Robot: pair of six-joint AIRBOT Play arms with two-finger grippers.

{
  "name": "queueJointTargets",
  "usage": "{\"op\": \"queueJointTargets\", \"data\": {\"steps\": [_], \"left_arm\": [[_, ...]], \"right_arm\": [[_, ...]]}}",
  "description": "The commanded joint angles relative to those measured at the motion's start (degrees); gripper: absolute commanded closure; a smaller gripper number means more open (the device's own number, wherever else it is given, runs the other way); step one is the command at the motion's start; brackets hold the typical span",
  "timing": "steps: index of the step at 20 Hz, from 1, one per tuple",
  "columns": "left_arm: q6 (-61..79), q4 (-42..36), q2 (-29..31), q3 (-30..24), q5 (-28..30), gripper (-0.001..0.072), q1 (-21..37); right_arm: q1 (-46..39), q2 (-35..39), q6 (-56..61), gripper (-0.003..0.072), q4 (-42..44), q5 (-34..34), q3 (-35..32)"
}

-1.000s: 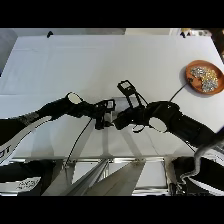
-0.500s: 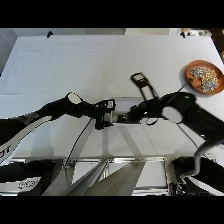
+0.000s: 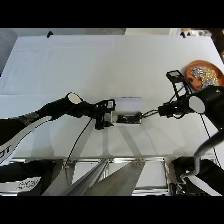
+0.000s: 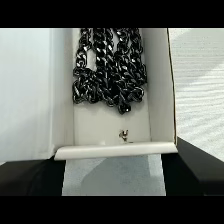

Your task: Fold the box and place the chain.

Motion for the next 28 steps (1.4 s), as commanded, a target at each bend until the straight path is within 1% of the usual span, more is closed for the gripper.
{"op": "queueJointTargets", "data": {"steps": [1,3,5,7,9,15,20,26,28], "left_arm": [[0.02,0.02,0.02,0.02,0.02,0.0376,0.02],[0.02,0.02,0.02,0.02,0.00,0.0376,0.02],[0.02,0.02,0.02,0.02,0.02,0.0376,0.02],[0.02,0.02,0.02,0.02,0.00,0.0376,0.02],[0.02,0.02,0.02,0.02,0.02,0.0376,0.02],[0.02,0.02,0.02,0.02,0.00,0.0376,0.02],[0.02,0.02,0.02,0.02,0.00,0.0376,0.02],[0.02,0.02,0.02,0.02,0.02,0.0376,0.02],[0.02,0.02,0.02,0.02,0.02,0.0376,0.02]], "right_arm": [[-1.90,-3.52,1.31,0.0363,1.36,-3.41,-1.81],[-1.75,-7.65,1.33,0.0372,4.00,-6.21,-1.81],[-1.27,-11.26,1.75,0.0423,4.15,-6.80,-1.81],[-1.27,-13.68,3.39,0.0430,4.28,-8.57,-1.81],[-1.27,-15.26,4.61,0.0467,4.37,-10.12,-1.81],[-1.27,-17.55,6.12,0.0467,5.84,-13.46,-1.79],[-1.27,-18.64,7.45,0.0446,5.77,-13.94,-1.79],[-1.27,-18.69,9.25,0.0449,5.33,-15.98,-1.79],[-1.27,-19.12,9.25,0.0450,5.33,-15.54,-1.79]]}}
